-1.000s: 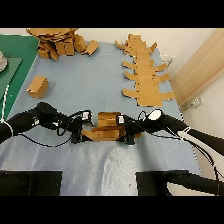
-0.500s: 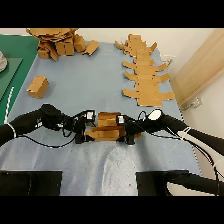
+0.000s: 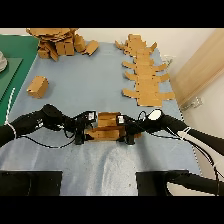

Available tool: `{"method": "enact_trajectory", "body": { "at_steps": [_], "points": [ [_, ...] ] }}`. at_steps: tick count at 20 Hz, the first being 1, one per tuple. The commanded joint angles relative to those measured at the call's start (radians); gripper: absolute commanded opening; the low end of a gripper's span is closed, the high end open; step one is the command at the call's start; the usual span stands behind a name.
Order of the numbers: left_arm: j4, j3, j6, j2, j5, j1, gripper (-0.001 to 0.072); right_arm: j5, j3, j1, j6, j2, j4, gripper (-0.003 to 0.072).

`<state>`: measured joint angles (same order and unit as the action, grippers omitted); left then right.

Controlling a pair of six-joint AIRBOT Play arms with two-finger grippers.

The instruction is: Fold the box.

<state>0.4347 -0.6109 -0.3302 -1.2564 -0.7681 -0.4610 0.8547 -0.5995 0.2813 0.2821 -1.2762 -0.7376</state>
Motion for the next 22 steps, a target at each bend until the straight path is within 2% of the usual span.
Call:
{"method": "enact_trajectory", "body": {
  "at_steps": [1,2,6,7,13,15,19,22],
  "points": [
    [0.014,-0.001,0.014,0.002,0.002,-0.019,0.0394,0.0,0.0,0.0,0.0,0.0,0.0,0.0595],
    [0.015,-0.001,0.014,0.002,0.003,-0.031,0.0279,0.0,0.0,0.0,0.0,0.0,0.0,0.0594],
    [0.015,-0.001,0.014,0.002,0.079,-0.07,0.0275,0.0,0.0,0.0,0.0,0.0,0.0,0.0594],
    [0.015,-0.001,0.014,0.002,0.086,-0.076,0.0222,0.0,0.0,0.0,0.0,0.0,0.0,0.0594],
    [0.014,-0.015,0.013,0.002,0.095,-0.076,0.022,0.0,0.0,0.0,0.0,0.0,0.0,0.0594],
    [0.015,-0.019,0.013,0.002,0.093,-0.084,0.0051,0.0,0.0,0.0,0.0,0.0,0.0,0.0594],
    [0.015,-0.019,0.013,0.002,0.09,-0.124,0.0051,0.0,0.0,0.0,0.0,0.0,0.0,0.0594],
    [0.015,-0.02,0.012,0.002,0.131,-0.145,0.0051,0.0,0.0,0.0,0.0,0.0,0.0,0.0594]
  ]
}}
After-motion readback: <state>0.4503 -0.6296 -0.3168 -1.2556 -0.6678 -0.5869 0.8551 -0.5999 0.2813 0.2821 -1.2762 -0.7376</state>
